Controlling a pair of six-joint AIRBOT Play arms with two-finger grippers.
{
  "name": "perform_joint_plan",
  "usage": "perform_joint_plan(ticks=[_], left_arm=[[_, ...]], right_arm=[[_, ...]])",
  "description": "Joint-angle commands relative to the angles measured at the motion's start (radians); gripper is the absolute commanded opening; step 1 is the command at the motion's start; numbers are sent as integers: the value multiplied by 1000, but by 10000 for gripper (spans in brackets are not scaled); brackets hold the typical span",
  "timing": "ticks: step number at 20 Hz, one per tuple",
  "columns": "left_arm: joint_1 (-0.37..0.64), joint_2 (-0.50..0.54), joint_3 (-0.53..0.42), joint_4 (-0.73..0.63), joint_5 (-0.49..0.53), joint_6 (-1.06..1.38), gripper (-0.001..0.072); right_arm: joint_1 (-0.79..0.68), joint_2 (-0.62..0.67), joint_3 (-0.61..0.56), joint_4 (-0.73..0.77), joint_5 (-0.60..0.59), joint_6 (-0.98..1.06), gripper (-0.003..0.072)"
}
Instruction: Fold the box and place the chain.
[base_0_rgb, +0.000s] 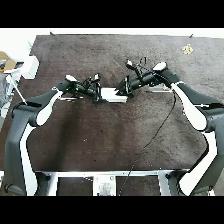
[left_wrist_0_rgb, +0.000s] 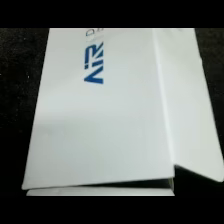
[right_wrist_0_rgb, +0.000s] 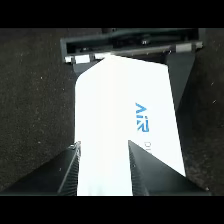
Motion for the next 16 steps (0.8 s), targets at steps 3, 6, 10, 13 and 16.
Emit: perform_joint_plan(ticks=[3, 6, 10, 13, 16], left_arm=[[1, 1, 0, 0, 0, 0, 464], [1, 1, 0, 0, 0, 0, 463], [1, 1, 0, 0, 0, 0, 464], [1, 1, 0, 0, 0, 0, 464], [1, 1, 0, 0, 0, 0, 463]], right_arm=[[2, 3, -22, 0, -60, -38, 336], [9, 16, -22, 0, -116, -80, 443], [16, 41, -22, 0, -180, -115, 444], [16, 43, -22, -1, -192, -133, 374], [16, 43, -22, -5, -183, -139, 255]])
